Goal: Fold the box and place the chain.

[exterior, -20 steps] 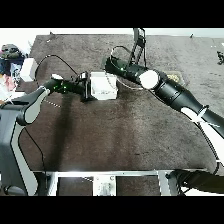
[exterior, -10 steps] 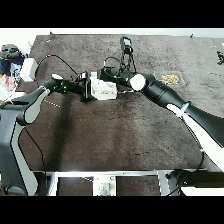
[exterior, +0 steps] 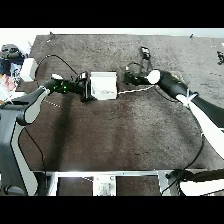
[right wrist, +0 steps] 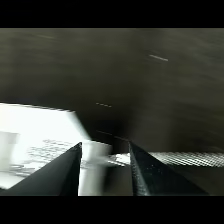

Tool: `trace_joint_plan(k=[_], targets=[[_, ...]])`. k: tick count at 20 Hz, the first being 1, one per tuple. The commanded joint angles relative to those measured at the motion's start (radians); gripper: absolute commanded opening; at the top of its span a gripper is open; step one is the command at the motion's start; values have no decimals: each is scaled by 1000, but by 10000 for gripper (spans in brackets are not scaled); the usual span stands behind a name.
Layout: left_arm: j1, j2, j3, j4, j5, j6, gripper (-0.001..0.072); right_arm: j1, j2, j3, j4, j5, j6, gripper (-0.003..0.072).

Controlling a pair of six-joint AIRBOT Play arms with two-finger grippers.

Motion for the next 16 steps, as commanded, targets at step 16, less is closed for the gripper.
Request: trace_joint_plan(k=[16], targets=[[0, 1, 0, 0, 1, 0, 459, -269, -104, -157, 98, -208, 149, 357]])
